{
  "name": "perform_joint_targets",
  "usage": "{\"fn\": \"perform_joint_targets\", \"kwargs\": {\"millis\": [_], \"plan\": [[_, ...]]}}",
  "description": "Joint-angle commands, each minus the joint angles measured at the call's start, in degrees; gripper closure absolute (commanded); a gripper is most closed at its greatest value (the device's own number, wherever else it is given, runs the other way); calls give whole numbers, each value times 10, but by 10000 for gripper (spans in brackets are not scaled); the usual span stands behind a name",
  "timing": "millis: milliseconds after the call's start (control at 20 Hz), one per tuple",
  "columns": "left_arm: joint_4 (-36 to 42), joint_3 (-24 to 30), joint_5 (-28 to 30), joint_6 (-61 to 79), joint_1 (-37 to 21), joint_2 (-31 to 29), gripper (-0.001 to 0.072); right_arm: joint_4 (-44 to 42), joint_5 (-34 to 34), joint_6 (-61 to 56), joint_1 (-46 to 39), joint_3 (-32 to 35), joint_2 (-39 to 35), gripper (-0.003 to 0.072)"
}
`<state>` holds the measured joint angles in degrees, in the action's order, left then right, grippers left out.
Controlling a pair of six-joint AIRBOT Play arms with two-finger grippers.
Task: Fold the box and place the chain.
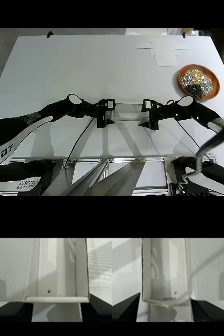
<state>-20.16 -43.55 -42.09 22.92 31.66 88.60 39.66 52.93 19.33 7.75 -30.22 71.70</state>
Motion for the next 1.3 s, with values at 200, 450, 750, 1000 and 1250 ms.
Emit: {"fn": "perform_joint_targets", "kwargs": {"millis": [200, 450, 750, 1000, 1250], "plan": [[0, 0, -1, 0, 0, 0, 438, 300, -8, -243, 0, 0, -118, 187], [0, 0, -1, 0, 0, 0, 438, 190, -21, -254, 0, 0, -219, 458], [0, 0, -6, 0, 0, 0, 438, -89, -93, -184, 0, 0, -187, 670], [0, 0, -6, 0, 0, 0, 438, -151, -121, -160, 0, 0, -95, 670], [0, 0, -6, 0, 0, 0, 438, -155, -126, -166, 0, 0, -23, 670]]}}
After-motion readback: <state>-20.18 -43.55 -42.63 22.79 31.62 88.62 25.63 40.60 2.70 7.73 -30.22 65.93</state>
